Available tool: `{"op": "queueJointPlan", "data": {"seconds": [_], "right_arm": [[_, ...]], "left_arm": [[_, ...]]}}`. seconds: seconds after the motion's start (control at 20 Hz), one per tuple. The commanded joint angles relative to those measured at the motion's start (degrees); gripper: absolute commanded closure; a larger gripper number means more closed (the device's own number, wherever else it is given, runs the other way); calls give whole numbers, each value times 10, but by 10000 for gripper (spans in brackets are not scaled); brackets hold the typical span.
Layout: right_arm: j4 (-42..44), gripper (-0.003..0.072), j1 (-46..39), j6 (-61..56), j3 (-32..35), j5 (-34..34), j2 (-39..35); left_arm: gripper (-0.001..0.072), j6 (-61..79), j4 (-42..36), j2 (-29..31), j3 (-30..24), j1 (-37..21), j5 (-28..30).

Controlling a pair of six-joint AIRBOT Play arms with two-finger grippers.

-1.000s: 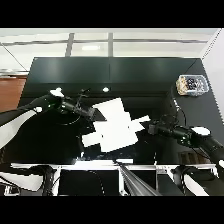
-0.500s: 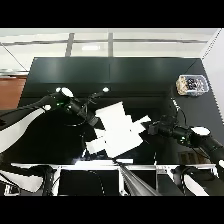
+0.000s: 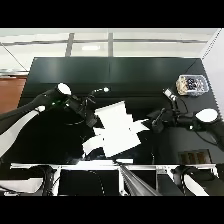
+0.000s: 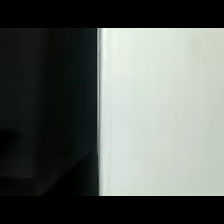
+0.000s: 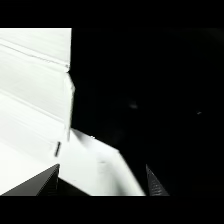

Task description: Fold the box and place the chain.

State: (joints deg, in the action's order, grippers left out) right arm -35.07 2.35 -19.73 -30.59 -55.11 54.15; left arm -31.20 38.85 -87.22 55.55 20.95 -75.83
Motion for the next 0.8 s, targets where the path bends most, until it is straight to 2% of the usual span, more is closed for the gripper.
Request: {"op": "queueJointPlan", "data": {"seconds": [0.0,0.1,0.2,0.35,0.6,0.75], "right_arm": [[-122,86,12,17,-65,-41,0],[-146,85,38,24,-65,-41,0],[-145,85,73,24,-65,-43,0],[-151,87,108,22,-58,-39,1],[-173,87,145,38,0,-2,1],[-175,87,185,74,44,70,2]], "left_arm": [[688,70,64,69,-11,50,119],[685,134,85,76,-14,83,203],[686,184,99,66,-14,97,238],[685,194,104,45,-14,95,246],[684,252,114,38,-9,94,241],[684,252,115,38,-8,94,238]]}}
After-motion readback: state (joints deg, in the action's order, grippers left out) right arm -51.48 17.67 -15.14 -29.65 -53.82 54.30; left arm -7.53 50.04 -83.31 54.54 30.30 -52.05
